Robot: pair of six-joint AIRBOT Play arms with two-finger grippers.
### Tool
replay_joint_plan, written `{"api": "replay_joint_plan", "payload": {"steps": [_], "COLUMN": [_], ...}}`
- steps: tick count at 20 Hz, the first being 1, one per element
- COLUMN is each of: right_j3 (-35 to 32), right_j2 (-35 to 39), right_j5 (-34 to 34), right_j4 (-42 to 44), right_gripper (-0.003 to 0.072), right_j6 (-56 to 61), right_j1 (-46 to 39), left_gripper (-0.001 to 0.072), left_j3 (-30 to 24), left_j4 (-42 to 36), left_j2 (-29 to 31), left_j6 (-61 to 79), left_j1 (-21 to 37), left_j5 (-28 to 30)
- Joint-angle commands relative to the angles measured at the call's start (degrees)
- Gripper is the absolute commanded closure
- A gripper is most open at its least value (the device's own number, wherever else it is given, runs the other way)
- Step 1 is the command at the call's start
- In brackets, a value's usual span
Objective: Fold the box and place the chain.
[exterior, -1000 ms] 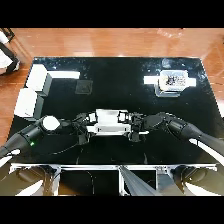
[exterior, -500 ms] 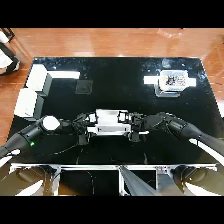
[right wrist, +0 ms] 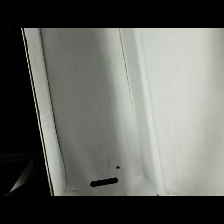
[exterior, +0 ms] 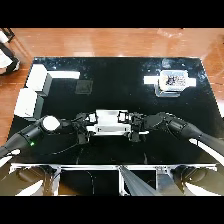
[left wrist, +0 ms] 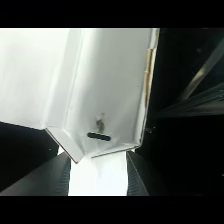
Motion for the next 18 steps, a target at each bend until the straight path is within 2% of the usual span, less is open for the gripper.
{"api": "replay_joint_plan", "payload": {"steps": [1, 2, 5, 14, 18], "right_j3": [-0.02, 0.0, 0.0, 0.0, 0.0], "right_j2": [0.02, 0.02, 0.02, 0.02, 0.02], "right_j5": [0.02, 0.02, 0.02, 0.02, 0.02], "right_j4": [0.02, 0.02, 0.04, 0.04, 0.04], "right_gripper": [0.0509, 0.0509, 0.0509, 0.0509, 0.0509], "right_j6": [0.0, 0.0, 0.0, 0.0, 0.02], "right_j1": [0.0, 0.0, 0.0, 0.0, 0.0], "left_gripper": [0.0319, 0.0364, 0.0412, 0.0411, 0.0416], "left_j3": [0.07, 0.07, 0.07, 0.04, 0.07], "left_j4": [-0.02, 0.0, -0.5, -6.29, -10.16], "left_j2": [-0.04, -0.04, -0.15, -0.94, -2.93], "left_j6": [0.02, 0.04, 0.24, 2.69, 5.64], "left_j1": [0.02, 0.02, 0.0, -0.13, -1.44], "left_j5": [0.85, 0.94, 0.87, 0.74, 2.82]}}
